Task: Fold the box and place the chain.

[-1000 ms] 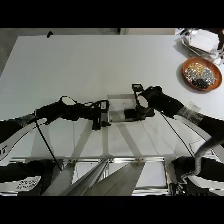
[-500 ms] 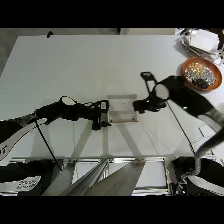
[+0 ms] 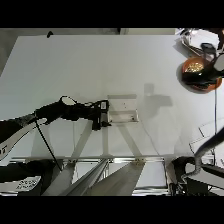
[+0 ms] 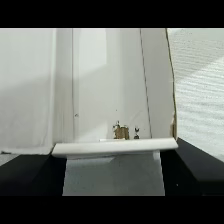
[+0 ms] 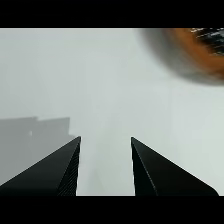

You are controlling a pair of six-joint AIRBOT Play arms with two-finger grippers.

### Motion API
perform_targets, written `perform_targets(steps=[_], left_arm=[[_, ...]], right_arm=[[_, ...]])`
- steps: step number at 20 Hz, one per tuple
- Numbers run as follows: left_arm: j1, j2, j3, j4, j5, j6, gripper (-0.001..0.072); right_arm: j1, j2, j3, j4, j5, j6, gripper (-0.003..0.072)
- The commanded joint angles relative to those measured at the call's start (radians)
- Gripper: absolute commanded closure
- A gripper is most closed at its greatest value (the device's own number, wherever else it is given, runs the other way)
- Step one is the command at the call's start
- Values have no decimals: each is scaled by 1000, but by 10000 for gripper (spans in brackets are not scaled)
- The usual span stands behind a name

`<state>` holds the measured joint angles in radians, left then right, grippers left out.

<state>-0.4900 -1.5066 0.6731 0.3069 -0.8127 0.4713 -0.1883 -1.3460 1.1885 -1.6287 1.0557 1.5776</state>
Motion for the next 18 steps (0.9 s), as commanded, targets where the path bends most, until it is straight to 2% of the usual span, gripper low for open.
perform_targets(steps=[1, 3, 7, 13, 15, 16, 17, 18], left_arm=[[0, 0, 0, 0, 0, 0, 501], [0, 0, 0, 0, 0, 0, 501], [0, 0, 0, 0, -1, 0, 501], [0, 0, 0, 0, -3, 0, 501], [0, 1, 0, 0, -3, 0, 501], [0, 0, 0, 0, -3, 0, 501], [0, 0, 0, 0, -3, 0, 501], [0, 0, 0, 0, -3, 0, 501]], right_arm=[[-185, -180, 153, -6, -52, -91, 371], [-206, -280, 220, -9, -59, -91, 371], [-206, -410, 279, -17, -126, -72, 372], [-208, -464, 285, -44, -159, -60, 374], [-208, -468, 285, -22, -144, -64, 487], [-208, -468, 285, -9, -127, -92, 622], [-208, -468, 285, 13, -105, -134, 668], [-207, -467, 285, 21, -91, -147, 668]])
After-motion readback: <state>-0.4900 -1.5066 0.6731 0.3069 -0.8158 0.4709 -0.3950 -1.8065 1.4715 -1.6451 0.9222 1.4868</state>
